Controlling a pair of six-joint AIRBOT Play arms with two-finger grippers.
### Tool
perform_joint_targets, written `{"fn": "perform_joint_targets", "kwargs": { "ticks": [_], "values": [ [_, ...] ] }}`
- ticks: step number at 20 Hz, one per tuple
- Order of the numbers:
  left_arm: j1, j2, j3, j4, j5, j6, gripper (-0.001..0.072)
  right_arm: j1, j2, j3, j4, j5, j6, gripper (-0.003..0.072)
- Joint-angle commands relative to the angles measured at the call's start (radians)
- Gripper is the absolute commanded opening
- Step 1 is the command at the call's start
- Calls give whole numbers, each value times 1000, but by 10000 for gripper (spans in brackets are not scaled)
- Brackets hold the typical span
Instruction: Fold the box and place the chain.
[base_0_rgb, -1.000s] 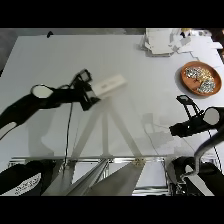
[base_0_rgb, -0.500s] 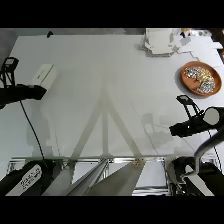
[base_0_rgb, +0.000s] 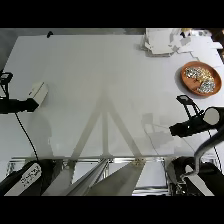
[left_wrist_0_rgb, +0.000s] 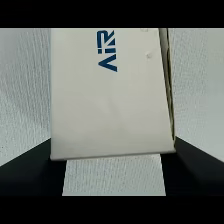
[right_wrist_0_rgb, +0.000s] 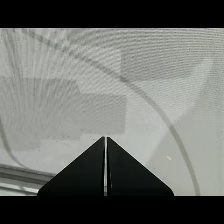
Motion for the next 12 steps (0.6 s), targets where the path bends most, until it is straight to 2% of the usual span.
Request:
{"fn": "perform_joint_targets", "kwargs": {
  "ticks": [1, 6, 12],
  "values": [
    [6, 0, -1, 17, -33, -41, 714, -1, 1, -1, 0, 0, 0, 19],
    [4, 48, -1, 18, -29, -74, 701, -1, 1, -1, 0, 1, 0, 19],
    [4, 215, -1, 16, 15, -75, 698, -1, 1, -1, 0, 0, 0, 19]
  ]
}}
